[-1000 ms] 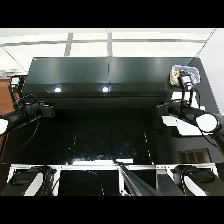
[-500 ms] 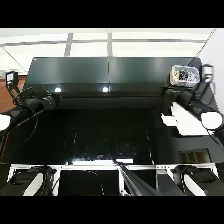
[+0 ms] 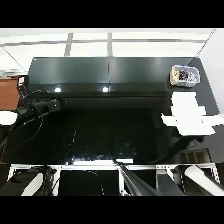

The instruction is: Fold the box and place the chain.

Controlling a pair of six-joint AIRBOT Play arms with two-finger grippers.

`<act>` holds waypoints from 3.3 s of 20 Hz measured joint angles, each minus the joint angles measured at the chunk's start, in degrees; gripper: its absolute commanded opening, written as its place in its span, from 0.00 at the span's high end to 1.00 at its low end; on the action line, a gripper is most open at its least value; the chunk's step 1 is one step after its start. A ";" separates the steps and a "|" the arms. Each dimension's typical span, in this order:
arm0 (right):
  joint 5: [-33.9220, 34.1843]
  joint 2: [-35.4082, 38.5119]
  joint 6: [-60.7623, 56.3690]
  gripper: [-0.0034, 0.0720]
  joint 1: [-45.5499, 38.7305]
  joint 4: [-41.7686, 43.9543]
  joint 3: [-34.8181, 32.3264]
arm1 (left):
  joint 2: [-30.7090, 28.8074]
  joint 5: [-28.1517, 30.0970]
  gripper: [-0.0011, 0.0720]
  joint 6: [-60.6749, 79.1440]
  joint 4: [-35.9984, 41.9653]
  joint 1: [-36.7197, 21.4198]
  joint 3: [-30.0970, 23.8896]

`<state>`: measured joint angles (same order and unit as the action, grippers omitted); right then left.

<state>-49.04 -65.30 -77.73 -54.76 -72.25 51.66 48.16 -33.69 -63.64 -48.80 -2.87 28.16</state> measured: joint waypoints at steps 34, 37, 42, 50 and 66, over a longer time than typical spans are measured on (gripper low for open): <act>-18.03 7.13 45.09 0.93 27.82 53.40 -24.17 | 3.17 -5.64 0.01 0.24 1.84 2.67 0.04; -9.66 11.56 47.54 0.93 37.07 60.96 -32.06 | 5.90 -7.76 0.01 1.88 4.83 4.76 0.33; -1.84 13.66 47.82 0.93 49.33 65.59 -35.98 | 16.98 -15.50 0.01 10.78 16.70 6.03 5.79; 4.79 14.14 46.99 0.93 60.78 68.94 -36.85 | 39.08 -29.99 0.01 20.85 27.30 7.26 19.58; 8.31 14.12 46.86 0.75 62.71 68.89 -36.92 | 56.41 -56.48 0.95 30.51 14.01 12.20 38.07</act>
<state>-40.73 -51.18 -30.87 7.94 -3.36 14.74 104.57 -90.17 -33.12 -34.79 9.32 66.24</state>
